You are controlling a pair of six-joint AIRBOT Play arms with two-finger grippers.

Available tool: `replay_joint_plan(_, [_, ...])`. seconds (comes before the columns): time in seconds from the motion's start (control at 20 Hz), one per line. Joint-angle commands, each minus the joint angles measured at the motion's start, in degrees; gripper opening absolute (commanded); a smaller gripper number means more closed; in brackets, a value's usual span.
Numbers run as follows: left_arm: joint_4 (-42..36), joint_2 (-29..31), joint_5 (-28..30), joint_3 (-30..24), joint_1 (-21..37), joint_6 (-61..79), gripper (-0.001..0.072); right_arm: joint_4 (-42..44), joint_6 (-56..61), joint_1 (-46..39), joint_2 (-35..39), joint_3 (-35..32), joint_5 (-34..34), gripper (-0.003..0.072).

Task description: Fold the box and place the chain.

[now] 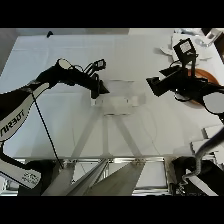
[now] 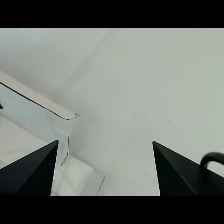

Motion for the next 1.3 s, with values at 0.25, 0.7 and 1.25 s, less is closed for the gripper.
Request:
replay_joint_plan(0.25, [-7.9, -1.6, -4.6, 0.0, 0.0, 14.7, 0.0002, 0.1, 0.0, 0.0, 0.0, 0.1, -0.2, 0.0668])
replay_joint_plan(0.7, [2.6, -1.7, -1.0, 0.0, 0.0, 12.8, 0.0002, 0.3, 0.1, 0.0, 0.0, 0.1, -0.2, 0.0667])
replay_joint_plan(1.25, [-4.9, -6.4, 0.7, 0.0, 0.1, 13.4, 0.0002, 0.3, 0.0, 0.0, 0.0, 0.1, -0.2, 0.0667])
